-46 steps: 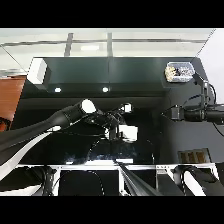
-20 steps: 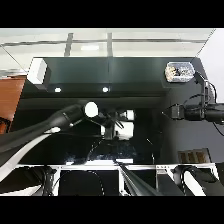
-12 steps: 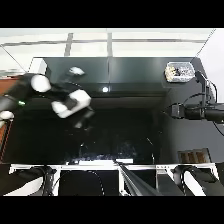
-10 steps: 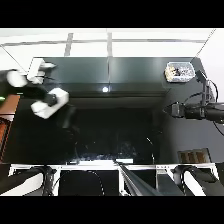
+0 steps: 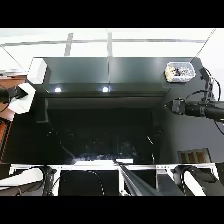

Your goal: Fold the box and place the chain.

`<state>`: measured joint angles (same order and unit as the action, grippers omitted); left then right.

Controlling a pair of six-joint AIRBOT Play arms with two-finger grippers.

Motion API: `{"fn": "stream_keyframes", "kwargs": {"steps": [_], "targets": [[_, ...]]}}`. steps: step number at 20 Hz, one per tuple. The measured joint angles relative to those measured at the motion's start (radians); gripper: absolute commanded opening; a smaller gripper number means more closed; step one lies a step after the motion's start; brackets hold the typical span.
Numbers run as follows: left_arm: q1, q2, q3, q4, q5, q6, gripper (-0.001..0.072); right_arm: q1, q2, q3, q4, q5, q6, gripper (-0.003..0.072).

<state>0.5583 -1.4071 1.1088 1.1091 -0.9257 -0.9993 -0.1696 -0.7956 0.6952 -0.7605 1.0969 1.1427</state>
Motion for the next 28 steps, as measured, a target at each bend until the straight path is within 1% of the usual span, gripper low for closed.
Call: {"fn": "stream_keyframes", "kwargs": {"steps": [1, 2, 3, 6, 7, 9, 11, 13, 14, 15, 16, 17, 18, 20, 21, 23, 24, 25, 28], "targets": [[-0.008, -0.034, 0.023, -0.002, 0.019, 0.011, 0.0228, 0.0, 0.0, 0.0, 0.0, -0.004, 0.003, 0.0011], [-0.02, -0.069, 0.047, 0.003, 0.033, 0.022, 0.0245, 0.0, 0.0, 0.0, 0.0, -0.007, 0.006, 0.0011], [-0.036, -0.101, 0.071, 0.014, 0.043, 0.029, 0.0302, 0.0, 0.0, 0.0, 0.0, -0.011, 0.008, 0.0011], [-0.09, -0.169, 0.123, 0.056, 0.113, 0.036, 0.0305, 0.0, 0.0, 0.0, 0.0, -0.02, 0.017, 0.001], [-0.106, -0.181, 0.133, 0.074, 0.142, 0.033, 0.0317, 0.0, 0.0, 0.0, 0.0, -0.023, 0.018, 0.0011], [-0.13, -0.201, 0.152, 0.106, 0.192, 0.008, 0.0708, 0.0, 0.0, 0.0, 0.0, -0.026, 0.023, 0.0011], [-0.142, -0.211, 0.178, 0.124, 0.213, -0.029, 0.0713, 0.0, 0.0, 0.0, 0.0, -0.03, 0.026, 0.0011], [-0.148, -0.212, 0.233, 0.136, 0.178, -0.067, 0.071, 0.0, 0.0, 0.0, 0.0, -0.033, 0.026, 0.0011], [-0.15, -0.21, 0.274, 0.136, 0.139, -0.088, 0.0667, 0.003, 0.0, 0.0, 0.0, -0.037, 0.027, 0.0011], [-0.152, -0.206, 0.319, 0.128, 0.088, -0.112, 0.0477, 0.009, 0.0, 0.0, -0.001, -0.044, 0.029, 0.0011], [-0.153, -0.199, 0.37, 0.111, 0.032, -0.145, 0.0153, 0.02, 0.0, 0.0, -0.002, -0.057, 0.029, 0.0011], [-0.154, -0.19, 0.415, 0.084, -0.024, -0.174, 0.0022, 0.04, 0.0, 0.0, -0.002, -0.076, 0.029, 0.0011], [-0.155, -0.175, 0.454, 0.044, -0.089, -0.196, 0.0022, 0.064, -0.001, 0.0, -0.001, -0.101, 0.029, 0.001], [-0.171, -0.124, 0.491, -0.075, -0.187, -0.215, 0.0021, 0.129, -0.013, 0.0, -0.006, -0.163, 0.029, 0.001], [-0.188, -0.089, 0.49, -0.125, -0.22, -0.215, 0.0021, 0.163, -0.027, 0.0, -0.016, -0.193, 0.029, 0.001], [-0.243, 0.015, 0.435, -0.191, -0.246, -0.196, 0.0021, 0.22, -0.066, 0.0, -0.069, -0.237, 0.037, 0.0011], [-0.282, 0.087, 0.375, -0.212, -0.247, -0.174, 0.0021, 0.241, -0.088, 0.0, -0.107, -0.256, 0.04, 0.0011], [-0.321, 0.161, 0.302, -0.214, -0.227, -0.154, 0.0022, 0.255, -0.106, 0.0, -0.138, -0.273, 0.043, 0.0011], [-0.423, 0.4, 0.019, -0.145, -0.098, -0.125, 0.0023, 0.278, -0.137, 0.0, -0.193, -0.304, 0.049, 0.0011]]}}
